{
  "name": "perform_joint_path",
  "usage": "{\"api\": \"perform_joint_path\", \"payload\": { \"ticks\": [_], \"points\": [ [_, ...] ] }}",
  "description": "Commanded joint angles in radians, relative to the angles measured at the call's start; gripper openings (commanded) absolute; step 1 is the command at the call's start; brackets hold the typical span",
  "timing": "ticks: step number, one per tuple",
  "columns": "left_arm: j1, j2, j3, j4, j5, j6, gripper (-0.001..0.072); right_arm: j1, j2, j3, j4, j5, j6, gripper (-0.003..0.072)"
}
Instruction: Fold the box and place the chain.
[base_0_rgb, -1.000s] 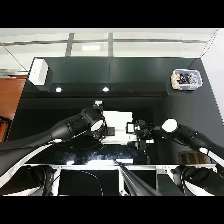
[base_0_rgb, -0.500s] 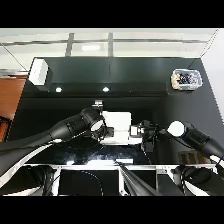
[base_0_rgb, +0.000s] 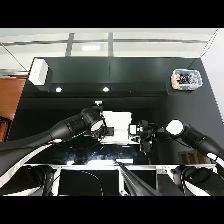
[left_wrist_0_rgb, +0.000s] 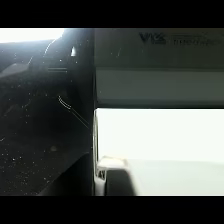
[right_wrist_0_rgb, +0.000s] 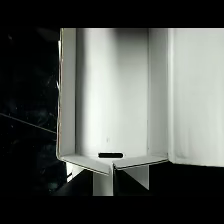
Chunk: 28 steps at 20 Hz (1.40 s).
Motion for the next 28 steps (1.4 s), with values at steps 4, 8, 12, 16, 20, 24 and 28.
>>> {"api": "perform_joint_path", "payload": {
  "ticks": [4,8,12,16,20,24,28],
  "points": [
    [0.000,0.000,0.000,-0.013,0.008,0.002,0.0025,0.001,-0.022,-0.001,0.152,-0.015,-0.003,0.0140],
    [0.000,0.000,0.000,-0.012,0.019,0.002,0.0025,0.030,-0.065,-0.001,0.234,-0.065,-0.004,0.0140],
    [0.000,0.000,0.000,-0.011,0.019,0.002,0.0025,0.037,-0.100,-0.001,0.257,-0.082,0.000,0.0120],
    [0.000,0.000,0.000,-0.011,0.019,0.002,0.0025,0.037,-0.100,-0.001,0.253,-0.090,0.020,0.0400],
    [0.000,0.000,0.000,-0.010,0.019,0.002,0.0024,0.037,-0.100,-0.001,0.254,-0.109,0.026,0.0432],
    [0.000,0.000,0.000,-0.011,0.013,0.002,0.0025,0.004,-0.071,0.000,0.241,-0.107,0.143,0.0013],
    [0.000,0.000,0.000,-0.011,-0.002,0.002,0.0026,-0.217,0.085,0.018,-0.022,0.119,0.690,0.0013]
  ]
}}
